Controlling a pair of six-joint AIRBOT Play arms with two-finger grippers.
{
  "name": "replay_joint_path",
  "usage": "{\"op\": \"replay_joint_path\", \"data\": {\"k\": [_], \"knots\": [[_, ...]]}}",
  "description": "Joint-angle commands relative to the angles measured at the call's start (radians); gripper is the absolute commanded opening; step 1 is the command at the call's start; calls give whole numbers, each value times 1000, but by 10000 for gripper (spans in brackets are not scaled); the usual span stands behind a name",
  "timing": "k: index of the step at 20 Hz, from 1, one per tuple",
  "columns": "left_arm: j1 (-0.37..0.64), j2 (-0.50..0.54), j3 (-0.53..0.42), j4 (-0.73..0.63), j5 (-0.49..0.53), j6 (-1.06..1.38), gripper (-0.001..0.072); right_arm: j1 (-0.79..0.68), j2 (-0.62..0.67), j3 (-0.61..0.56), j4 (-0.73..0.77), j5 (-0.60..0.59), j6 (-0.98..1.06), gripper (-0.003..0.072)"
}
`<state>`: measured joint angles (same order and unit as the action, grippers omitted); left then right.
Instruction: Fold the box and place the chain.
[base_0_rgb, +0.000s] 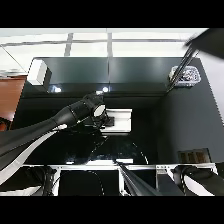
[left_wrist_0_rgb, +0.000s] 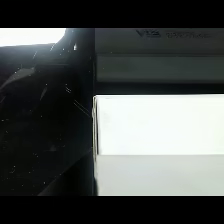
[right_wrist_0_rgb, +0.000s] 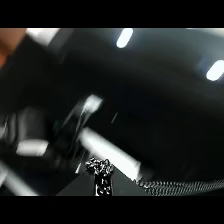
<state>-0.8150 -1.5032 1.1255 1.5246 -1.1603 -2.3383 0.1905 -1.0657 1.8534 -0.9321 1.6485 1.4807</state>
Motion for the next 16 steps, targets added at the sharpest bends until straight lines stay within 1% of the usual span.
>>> {"op": "replay_joint_path", "data": {"k": [1,4,5,9,12,14,16], "knots": [[1,0,1,0,0,0,29,140,1,-140,16,25,-4,20],[1,0,1,0,0,0,29,226,1,-289,21,-59,-39,20],[1,0,1,0,0,0,29,232,1,-348,29,-93,-40,20],[1,0,1,0,0,0,29,234,1,-587,143,-237,-66,20],[1,0,1,0,0,0,29,256,1,-745,164,-352,-72,20],[1,0,1,0,0,0,29,264,1,-825,182,-445,-72,20],[1,0,1,0,0,0,29,270,1,-881,212,-517,-71,20]]}}
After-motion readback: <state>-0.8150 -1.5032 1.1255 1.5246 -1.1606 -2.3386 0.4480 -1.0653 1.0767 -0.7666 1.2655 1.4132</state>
